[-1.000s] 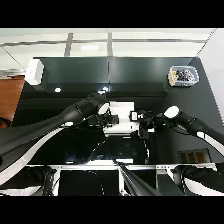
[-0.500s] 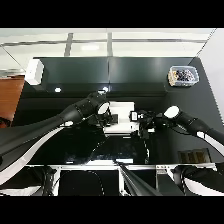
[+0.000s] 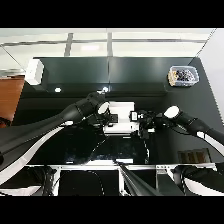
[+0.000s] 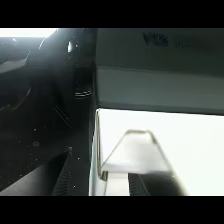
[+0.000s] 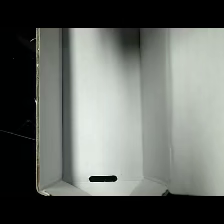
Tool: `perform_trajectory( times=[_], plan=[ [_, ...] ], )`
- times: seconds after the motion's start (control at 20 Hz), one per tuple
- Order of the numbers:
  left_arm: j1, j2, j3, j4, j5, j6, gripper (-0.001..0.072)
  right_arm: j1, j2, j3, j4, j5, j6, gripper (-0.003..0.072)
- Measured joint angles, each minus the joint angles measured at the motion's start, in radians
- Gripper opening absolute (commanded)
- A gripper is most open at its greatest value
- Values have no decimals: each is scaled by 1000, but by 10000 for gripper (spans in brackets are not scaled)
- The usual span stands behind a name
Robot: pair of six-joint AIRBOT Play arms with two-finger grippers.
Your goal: Fold the box and place the chain.
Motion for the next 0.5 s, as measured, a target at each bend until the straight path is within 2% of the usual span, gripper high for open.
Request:
perform_trajectory(
  times=[0.05,0.1,0.45,0.5],
  plan=[
    [0,-2,0,-1,0,0,349,0,0,0,0,0,0,411],
    [0,-4,0,-1,0,0,344,0,0,0,0,0,0,411],
    [0,-12,0,-1,-8,-2,343,0,0,0,0,0,0,411],
    [0,-13,0,-1,-10,-3,300,0,0,0,0,0,0,411]
  ],
)
